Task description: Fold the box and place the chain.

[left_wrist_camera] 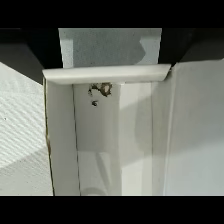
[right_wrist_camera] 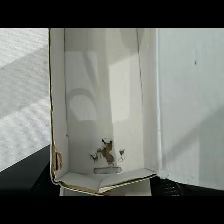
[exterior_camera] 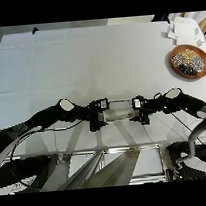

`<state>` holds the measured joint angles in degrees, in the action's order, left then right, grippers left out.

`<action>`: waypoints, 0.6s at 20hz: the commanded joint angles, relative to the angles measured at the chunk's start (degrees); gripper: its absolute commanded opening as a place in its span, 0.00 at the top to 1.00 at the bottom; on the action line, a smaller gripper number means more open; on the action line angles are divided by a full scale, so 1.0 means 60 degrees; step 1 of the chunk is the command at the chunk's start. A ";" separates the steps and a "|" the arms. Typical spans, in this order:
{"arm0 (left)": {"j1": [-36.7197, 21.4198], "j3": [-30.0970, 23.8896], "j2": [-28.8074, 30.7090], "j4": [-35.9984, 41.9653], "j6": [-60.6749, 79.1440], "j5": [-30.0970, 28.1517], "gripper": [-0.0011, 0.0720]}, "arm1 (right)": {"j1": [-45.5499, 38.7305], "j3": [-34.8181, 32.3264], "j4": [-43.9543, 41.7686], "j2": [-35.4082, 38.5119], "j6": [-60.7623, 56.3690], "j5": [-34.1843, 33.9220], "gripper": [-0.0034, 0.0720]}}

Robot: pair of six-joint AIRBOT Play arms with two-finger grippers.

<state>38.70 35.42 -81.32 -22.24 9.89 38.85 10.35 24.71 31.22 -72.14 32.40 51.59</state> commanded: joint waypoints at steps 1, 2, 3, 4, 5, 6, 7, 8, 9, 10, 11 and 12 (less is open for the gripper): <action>-0.0007 -0.0004 -0.0004 -0.0087 0.0026 0.0000 0.81 | 0.0000 0.0007 0.0000 0.0007 0.0004 0.0004 0.53; -0.0007 -0.0004 -0.0004 -0.0087 0.0022 0.0044 0.81 | 0.0000 0.0007 0.0000 0.0007 0.0004 0.0004 0.53; -0.0007 -0.0004 -0.0004 -0.0087 0.0022 0.0066 0.81 | 0.0000 0.0007 0.0000 0.0007 0.0004 0.0004 0.53; -0.0007 -0.0004 -0.0004 -0.0087 0.0022 0.0069 0.81 | 0.0000 0.0007 0.0000 0.0007 0.0004 0.0004 0.53; -0.0007 -0.0004 -0.0004 -0.0087 0.0022 0.0066 0.81 | 0.0000 0.0007 0.0000 0.0007 0.0004 0.0007 0.53; -0.0007 -0.0004 -0.0004 -0.0087 0.0026 0.0066 0.81 | 0.0000 0.0007 0.0000 0.0007 0.0004 0.0004 0.53; -0.0007 -0.0004 -0.0004 -0.0087 0.0022 0.0066 0.81 | 0.0000 0.0007 0.0000 0.0007 0.0004 0.0004 0.53; -0.0007 -0.0004 -0.0004 -0.0087 0.0022 0.0066 0.81 | 0.0000 0.0007 0.0000 0.0007 0.0004 0.0004 0.53; -0.0007 -0.0004 -0.0004 -0.0087 0.0022 0.0066 0.81 | 0.0000 0.0007 0.0000 0.0007 0.0004 0.0004 0.53; -0.0007 -0.0004 -0.0004 -0.0087 0.0026 0.0069 0.81 | 0.0000 0.0007 0.0000 0.0007 0.0004 0.0004 0.53; -0.0007 -0.0004 -0.0004 -0.0087 0.0026 0.0066 0.81 | 0.0000 0.0007 0.0000 0.0007 0.0004 0.0004 0.53; -0.0007 -0.0004 -0.0004 -0.0087 0.0022 0.0066 0.81 | 0.0000 0.0007 0.0000 0.0007 0.0004 0.0004 0.53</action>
<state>38.72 35.44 -81.32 -22.72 10.00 39.16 10.35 24.71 31.22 -72.14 32.42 51.64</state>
